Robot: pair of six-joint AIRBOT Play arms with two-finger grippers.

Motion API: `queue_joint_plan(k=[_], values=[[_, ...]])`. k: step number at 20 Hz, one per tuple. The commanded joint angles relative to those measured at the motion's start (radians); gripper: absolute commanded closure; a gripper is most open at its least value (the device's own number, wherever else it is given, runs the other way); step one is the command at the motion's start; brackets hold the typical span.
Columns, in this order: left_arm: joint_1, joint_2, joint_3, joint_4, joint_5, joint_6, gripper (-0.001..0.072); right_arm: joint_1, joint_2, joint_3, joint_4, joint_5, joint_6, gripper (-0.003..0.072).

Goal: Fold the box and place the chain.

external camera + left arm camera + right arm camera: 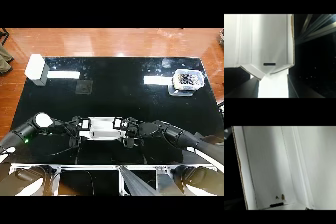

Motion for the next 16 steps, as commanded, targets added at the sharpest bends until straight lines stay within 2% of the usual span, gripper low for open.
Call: queue_joint_plan(k=[1, 2, 4, 5, 10, 16], values=[[-0.002, -0.001, 0.000, -0.003, 0.006, 0.002, 0.0260, 0.000, -0.001, 0.000, 0.000, 0.000, 0.000, 0.0496], [-0.002, -0.001, 0.000, -0.015, 0.019, 0.002, 0.0293, 0.000, -0.001, 0.000, 0.000, 0.000, 0.000, 0.0496], [-0.002, -0.003, 0.000, -0.068, 0.041, 0.002, 0.0299, 0.000, -0.001, 0.000, 0.000, 0.000, 0.000, 0.0496], [-0.002, -0.005, 0.000, -0.096, 0.041, 0.003, 0.0346, 0.000, -0.001, 0.000, 0.000, 0.000, 0.000, 0.0496], [-0.022, -0.008, 0.000, -0.129, 0.041, 0.011, 0.0413, 0.000, -0.001, 0.000, 0.000, 0.000, 0.000, 0.0496], [-0.060, -0.063, 0.000, -0.252, 0.093, 0.066, 0.0413, 0.000, -0.001, 0.000, 0.000, 0.000, 0.000, 0.0496]])
